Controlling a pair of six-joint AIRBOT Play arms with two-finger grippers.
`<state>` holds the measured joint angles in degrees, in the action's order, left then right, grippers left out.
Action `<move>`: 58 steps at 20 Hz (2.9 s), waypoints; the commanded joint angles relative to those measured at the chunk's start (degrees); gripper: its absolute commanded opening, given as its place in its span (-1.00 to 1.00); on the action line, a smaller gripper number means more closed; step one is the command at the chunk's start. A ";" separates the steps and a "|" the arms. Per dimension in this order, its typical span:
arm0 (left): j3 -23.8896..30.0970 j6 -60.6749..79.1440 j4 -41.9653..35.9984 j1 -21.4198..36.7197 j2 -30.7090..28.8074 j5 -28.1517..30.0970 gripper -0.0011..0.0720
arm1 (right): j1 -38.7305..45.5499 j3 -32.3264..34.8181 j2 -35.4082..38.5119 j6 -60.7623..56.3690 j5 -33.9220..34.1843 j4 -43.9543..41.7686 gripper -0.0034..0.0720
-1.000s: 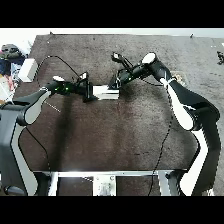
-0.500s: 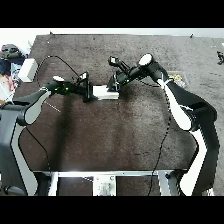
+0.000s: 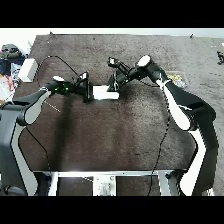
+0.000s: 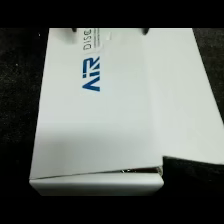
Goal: Fold the box and place the chain.
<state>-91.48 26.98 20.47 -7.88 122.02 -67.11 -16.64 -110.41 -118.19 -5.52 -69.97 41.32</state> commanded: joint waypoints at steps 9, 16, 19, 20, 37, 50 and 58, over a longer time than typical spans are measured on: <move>0.00 0.00 0.02 0.00 0.00 0.00 -0.15 | 0.20 1.20 4.26 -4.85 -3.56 -0.42 -0.16; 0.00 -0.02 0.02 0.00 0.00 0.00 -0.15 | 0.17 8.79 4.87 2.75 1.84 -7.45 -0.16; 0.00 0.00 0.02 0.00 0.00 0.02 -0.15 | 0.17 11.37 7.08 2.84 1.88 -8.33 -0.16; 0.00 0.00 0.02 0.00 0.00 0.00 -0.15 | 0.17 12.04 7.89 2.95 1.95 -8.26 -0.16; 0.00 0.00 0.02 0.00 0.00 0.02 -0.15 | 0.04 18.53 8.52 15.26 13.03 -7.41 0.07; 0.00 0.00 0.02 0.00 0.00 0.02 -0.15 | 0.04 18.43 11.82 19.47 16.55 -12.46 0.01; 0.00 0.00 0.02 0.00 0.00 0.02 -0.15 | 0.04 18.45 10.64 19.19 13.62 -12.41 0.01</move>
<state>-91.50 26.96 20.45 -7.88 122.02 -67.09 -16.56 -91.90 -107.00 13.61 -53.21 29.17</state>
